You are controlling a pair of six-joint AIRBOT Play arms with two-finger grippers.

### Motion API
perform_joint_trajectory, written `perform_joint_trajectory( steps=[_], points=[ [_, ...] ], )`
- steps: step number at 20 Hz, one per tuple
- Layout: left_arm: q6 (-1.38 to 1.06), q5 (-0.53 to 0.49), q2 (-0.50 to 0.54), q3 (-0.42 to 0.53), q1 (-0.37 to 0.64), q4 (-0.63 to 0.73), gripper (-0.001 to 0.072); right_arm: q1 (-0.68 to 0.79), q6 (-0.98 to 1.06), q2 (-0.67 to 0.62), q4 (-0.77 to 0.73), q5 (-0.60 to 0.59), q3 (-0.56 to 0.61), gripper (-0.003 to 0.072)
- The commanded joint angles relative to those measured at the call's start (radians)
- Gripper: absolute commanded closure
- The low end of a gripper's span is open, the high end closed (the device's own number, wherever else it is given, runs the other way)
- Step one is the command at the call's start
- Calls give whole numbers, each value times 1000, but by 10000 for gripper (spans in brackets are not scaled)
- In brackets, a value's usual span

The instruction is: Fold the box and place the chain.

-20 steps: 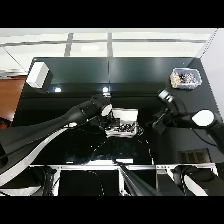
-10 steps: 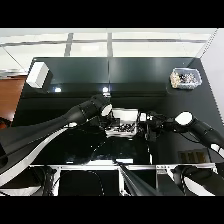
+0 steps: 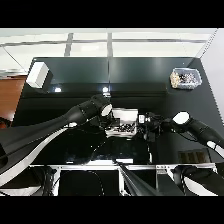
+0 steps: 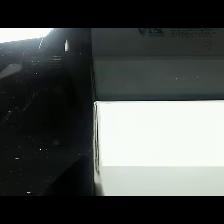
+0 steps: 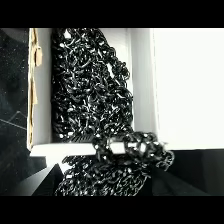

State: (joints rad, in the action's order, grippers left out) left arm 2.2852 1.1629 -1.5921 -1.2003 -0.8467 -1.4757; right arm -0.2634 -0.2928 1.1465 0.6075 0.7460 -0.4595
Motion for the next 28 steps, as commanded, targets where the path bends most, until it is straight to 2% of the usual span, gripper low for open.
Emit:
perform_joint_trajectory(
  steps=[1, 2, 3, 6, 8, 10, 14, 19, 23, 25, 28],
  points=[
    [0, -1, 0, 0, 0, 0, 683, -1, 0, 12, -5, -10, 1, -9],
    [0, -1, 0, 0, 0, 0, 684, -1, 1, 12, -6, -11, 1, -8],
    [0, -1, 0, 0, 0, 0, 684, -1, 5, 12, -5, -10, 1, 104],
    [0, -1, 0, 0, 0, 0, 684, 0, 99, 11, -5, -13, 1, 672],
    [0, -1, 0, 0, 0, 0, 684, 0, 206, -1, -1, 6, 0, 667],
    [0, 0, 0, 0, 0, 0, 684, 0, 307, -47, 55, 75, 0, 668],
    [0, 0, 0, 0, 0, 0, 684, 2, 748, -211, 298, 119, -26, 669],
    [0, 0, 0, 0, 0, 0, 684, 10, 1028, -359, 316, 386, -181, 668],
    [0, -1, 0, 0, 0, 0, 684, 10, 1139, -389, 180, 484, -377, 668],
    [0, 0, 0, 0, 0, 0, 684, 10, 1149, -389, 48, 473, -457, 668],
    [0, 0, 0, 0, 0, 0, 684, 10, 1149, -388, -184, 406, -488, 668]
  ],
)
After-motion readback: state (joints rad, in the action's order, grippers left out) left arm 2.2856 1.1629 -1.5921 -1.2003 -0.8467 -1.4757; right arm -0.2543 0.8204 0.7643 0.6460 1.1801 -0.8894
